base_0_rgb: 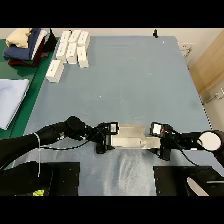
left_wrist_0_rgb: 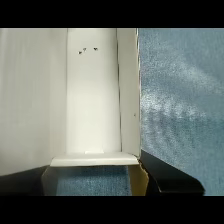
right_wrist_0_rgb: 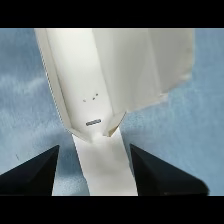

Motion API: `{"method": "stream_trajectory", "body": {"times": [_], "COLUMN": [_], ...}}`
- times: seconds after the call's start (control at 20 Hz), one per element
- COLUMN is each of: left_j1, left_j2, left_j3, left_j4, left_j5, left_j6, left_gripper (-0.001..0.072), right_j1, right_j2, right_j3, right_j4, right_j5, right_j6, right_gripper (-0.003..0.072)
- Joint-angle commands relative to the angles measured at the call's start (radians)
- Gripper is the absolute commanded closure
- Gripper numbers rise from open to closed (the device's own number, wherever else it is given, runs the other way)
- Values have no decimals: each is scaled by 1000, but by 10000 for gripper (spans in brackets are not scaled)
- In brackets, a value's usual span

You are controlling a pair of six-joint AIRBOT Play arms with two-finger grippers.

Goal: Fold the box.

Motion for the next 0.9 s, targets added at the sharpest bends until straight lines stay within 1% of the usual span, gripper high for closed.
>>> {"method": "stream_trajectory", "body": {"times": [0.0,0.1,0.15,0.2,0.25,0.3,0.35,0.4,0.45,0.65,0.75,0.8,0.85], "left_j1": [0,0,0,0,0,0,0,0,0,0,0,0,0], "left_j2": [0,0,0,0,0,0,0,0,0,0,0,0,0], "left_j3": [1,1,1,1,1,1,1,1,1,1,1,1,1], "left_j4": [0,0,0,0,0,0,0,0,0,0,0,0,0], "left_j5": [1,1,1,1,1,1,1,1,1,1,1,1,1], "left_j6": [-1,-1,-1,-1,-1,-1,-1,-1,-1,-1,-1,-1,-1], "left_gripper": [304,304,304,304,304,304,304,304,304,304,304,304,304], "right_j1": [1,3,3,3,3,3,3,3,3,4,4,4,4], "right_j2": [137,149,148,141,128,109,84,60,32,-84,-145,-183,-222], "right_j3": [1,0,0,0,0,0,-1,0,0,0,0,0,2], "right_j4": [42,166,281,410,486,496,470,446,443,494,558,626,723], "right_j5": [49,56,79,73,45,25,13,2,-10,-23,-33,-36,-48], "right_j6": [145,179,283,474,701,889,1040,1098,1103,1107,1106,1106,1058], "right_gripper": [-16,-17,-17,-17,-17,-18,-17,-17,-17,-16,-17,13,236]}}
